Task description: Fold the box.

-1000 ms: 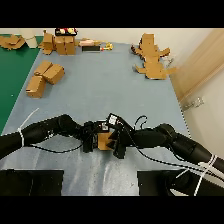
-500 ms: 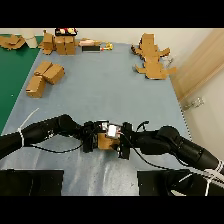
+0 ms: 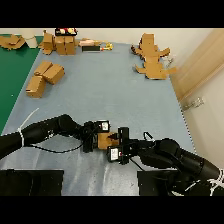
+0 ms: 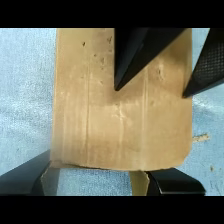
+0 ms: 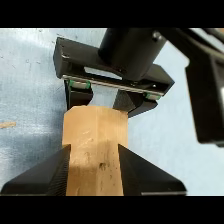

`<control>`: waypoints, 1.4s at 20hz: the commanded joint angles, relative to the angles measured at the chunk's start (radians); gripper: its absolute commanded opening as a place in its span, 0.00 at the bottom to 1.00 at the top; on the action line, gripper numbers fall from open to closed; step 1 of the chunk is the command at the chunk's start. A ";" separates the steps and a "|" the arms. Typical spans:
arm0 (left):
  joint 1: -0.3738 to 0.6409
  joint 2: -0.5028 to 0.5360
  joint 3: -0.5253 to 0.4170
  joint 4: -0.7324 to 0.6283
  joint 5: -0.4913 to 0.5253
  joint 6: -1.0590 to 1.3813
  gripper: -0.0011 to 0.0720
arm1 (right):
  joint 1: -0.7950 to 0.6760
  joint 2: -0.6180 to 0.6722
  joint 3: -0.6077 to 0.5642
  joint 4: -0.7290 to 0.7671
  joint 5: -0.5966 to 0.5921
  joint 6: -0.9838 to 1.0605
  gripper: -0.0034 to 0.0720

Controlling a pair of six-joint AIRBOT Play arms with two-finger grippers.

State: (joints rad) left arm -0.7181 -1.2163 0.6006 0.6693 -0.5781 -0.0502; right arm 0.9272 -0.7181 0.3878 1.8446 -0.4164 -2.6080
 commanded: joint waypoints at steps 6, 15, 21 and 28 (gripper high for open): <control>0.001 0.001 0.001 0.000 0.000 0.000 0.76 | 0.007 0.006 -0.056 -0.044 0.073 -0.021 0.65; 0.001 0.001 0.001 0.000 0.000 0.000 0.76 | 0.010 -0.022 -0.084 -0.130 0.166 -0.021 0.59; 0.001 0.001 0.001 0.000 0.000 0.000 0.76 | 0.010 -0.022 -0.084 -0.145 0.181 -0.022 0.40; 0.001 0.001 0.001 0.000 0.000 0.000 0.76 | 0.010 0.028 -0.084 -0.148 0.180 -0.023 0.30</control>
